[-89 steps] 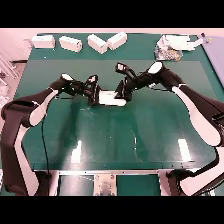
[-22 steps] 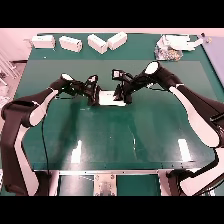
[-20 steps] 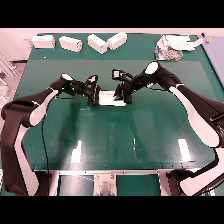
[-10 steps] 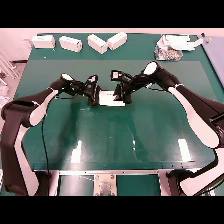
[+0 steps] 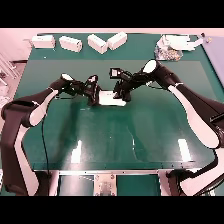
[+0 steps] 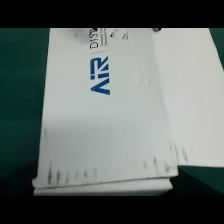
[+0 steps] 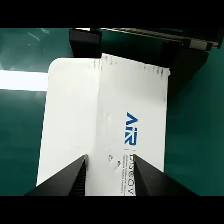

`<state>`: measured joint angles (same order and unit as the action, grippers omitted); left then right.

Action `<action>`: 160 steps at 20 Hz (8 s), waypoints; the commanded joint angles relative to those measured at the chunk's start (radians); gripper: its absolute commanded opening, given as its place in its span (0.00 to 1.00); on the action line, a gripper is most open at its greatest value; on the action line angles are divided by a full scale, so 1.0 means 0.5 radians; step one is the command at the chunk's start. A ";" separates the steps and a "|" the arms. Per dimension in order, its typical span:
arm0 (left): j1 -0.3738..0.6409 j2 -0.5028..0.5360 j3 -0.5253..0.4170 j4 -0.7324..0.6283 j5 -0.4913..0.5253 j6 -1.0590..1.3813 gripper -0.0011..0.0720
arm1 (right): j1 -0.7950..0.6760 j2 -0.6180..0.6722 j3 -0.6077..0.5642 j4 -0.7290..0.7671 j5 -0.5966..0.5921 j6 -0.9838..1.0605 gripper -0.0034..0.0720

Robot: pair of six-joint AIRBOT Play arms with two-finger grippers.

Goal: Fold the box and place the chain.

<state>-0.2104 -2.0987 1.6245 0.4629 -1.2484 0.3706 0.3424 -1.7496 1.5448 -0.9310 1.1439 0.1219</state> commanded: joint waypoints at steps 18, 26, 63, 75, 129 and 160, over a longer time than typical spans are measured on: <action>0.001 0.002 0.002 0.000 0.002 0.001 0.49 | 0.047 0.209 -0.270 -0.032 -0.214 0.124 0.43; 0.001 0.002 0.002 0.000 0.002 0.001 0.49 | 0.047 0.356 -0.663 0.222 -0.748 -0.139 0.50; 0.001 0.002 0.002 0.000 0.002 0.000 0.49 | 0.108 0.482 -0.799 0.330 -1.205 -0.322 0.40; 0.001 0.002 0.002 0.000 0.002 0.001 0.49 | 0.108 0.479 -0.867 0.345 -1.167 -0.321 0.38; 0.001 0.002 0.002 0.000 0.005 0.001 0.49 | -0.278 -0.240 -0.345 0.774 0.161 -0.251 0.06; 0.005 0.007 0.004 -0.101 -0.002 -0.059 0.05 | -0.635 1.274 -1.429 0.887 -0.239 0.333 0.06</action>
<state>-0.2108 -2.0987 1.6245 0.4522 -1.2457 0.3641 0.0589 -1.1400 0.9081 -0.4843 1.0508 0.2798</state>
